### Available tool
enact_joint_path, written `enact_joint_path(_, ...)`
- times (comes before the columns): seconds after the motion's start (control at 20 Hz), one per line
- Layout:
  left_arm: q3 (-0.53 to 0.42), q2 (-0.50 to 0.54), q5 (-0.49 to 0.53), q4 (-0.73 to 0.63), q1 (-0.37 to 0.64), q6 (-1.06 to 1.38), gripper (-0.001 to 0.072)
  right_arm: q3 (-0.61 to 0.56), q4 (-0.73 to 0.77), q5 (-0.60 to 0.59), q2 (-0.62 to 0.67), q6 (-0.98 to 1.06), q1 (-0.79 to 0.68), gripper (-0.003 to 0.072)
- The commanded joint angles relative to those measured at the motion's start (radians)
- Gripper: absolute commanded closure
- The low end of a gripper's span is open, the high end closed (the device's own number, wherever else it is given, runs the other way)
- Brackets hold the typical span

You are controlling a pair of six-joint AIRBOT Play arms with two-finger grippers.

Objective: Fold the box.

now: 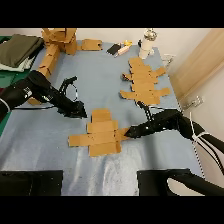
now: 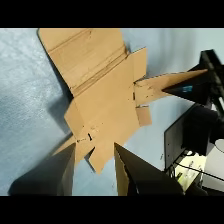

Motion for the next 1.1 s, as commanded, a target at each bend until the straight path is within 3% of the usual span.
enact_joint_path(0.0,-0.001,-0.088,-0.012,-0.006,0.009,0.027,0.0327,-0.034,0.006,0.121,0.097,-0.016,0.113,0.0685)
enact_joint_path(0.25,0.000,-0.207,0.046,-0.025,0.010,0.057,0.0327,-0.055,0.006,0.164,0.097,-0.016,0.214,0.0685)
enact_joint_path(0.45,0.000,-0.274,0.070,-0.193,0.027,0.186,0.0328,-0.058,-0.004,0.171,0.097,0.012,0.248,0.0684)
enact_joint_path(0.55,0.000,-0.280,0.071,-0.206,0.041,0.212,0.0329,-0.058,-0.009,0.171,0.097,0.019,0.248,0.0684)
enact_joint_path(1.05,-0.001,-0.282,-0.181,-0.224,0.140,0.370,0.0358,-0.058,-0.035,0.174,0.092,0.038,0.248,0.0684)
